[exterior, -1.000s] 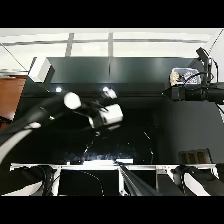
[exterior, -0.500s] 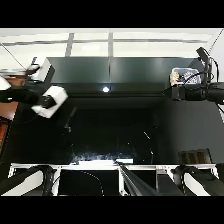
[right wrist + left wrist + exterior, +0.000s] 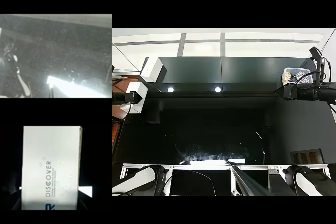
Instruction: Fold the box and place the chain.
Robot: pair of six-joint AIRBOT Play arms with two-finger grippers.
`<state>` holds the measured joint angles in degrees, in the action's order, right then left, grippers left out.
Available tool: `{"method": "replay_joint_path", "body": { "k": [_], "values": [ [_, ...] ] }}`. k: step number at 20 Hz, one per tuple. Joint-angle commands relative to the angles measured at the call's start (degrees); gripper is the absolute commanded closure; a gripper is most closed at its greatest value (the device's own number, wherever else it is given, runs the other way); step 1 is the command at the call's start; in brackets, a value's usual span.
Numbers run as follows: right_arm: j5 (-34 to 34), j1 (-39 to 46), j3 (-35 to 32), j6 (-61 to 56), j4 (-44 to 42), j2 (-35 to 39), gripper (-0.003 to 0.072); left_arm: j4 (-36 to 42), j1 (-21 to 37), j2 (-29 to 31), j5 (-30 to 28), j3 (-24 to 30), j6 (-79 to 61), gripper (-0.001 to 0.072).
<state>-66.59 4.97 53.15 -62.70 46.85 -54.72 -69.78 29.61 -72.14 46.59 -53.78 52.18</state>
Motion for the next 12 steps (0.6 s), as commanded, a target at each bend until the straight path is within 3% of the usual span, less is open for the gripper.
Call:
{"method": "replay_joint_path", "body": {
  "k": [1,4,10,11,12],
  "values": [
    [0.1,0.0,0.0,-0.6,0.0,0.0,0.0646,1.9,0.7,-4.3,-5.5,-0.1,-1.2,0.0304],
    [0.0,0.0,0.0,-1.2,0.2,0.0,0.0646,4.3,-0.1,-7.2,-9.0,-0.8,-2.9,0.0305],
    [0.0,0.0,0.0,-1.7,0.2,0.0,0.0646,4.4,-4.2,-14.4,-8.6,-9.7,-3.3,0.0303],
    [0.0,0.0,0.0,-1.7,0.3,0.0,0.0646,4.5,-4.6,-15.5,-9.1,-10.6,-3.1,0.0217],
    [0.0,0.0,0.0,-1.8,0.3,0.0,0.0646,4.5,-5.1,-16.2,-10.2,-11.0,-2.1,0.0008]
  ]
}}
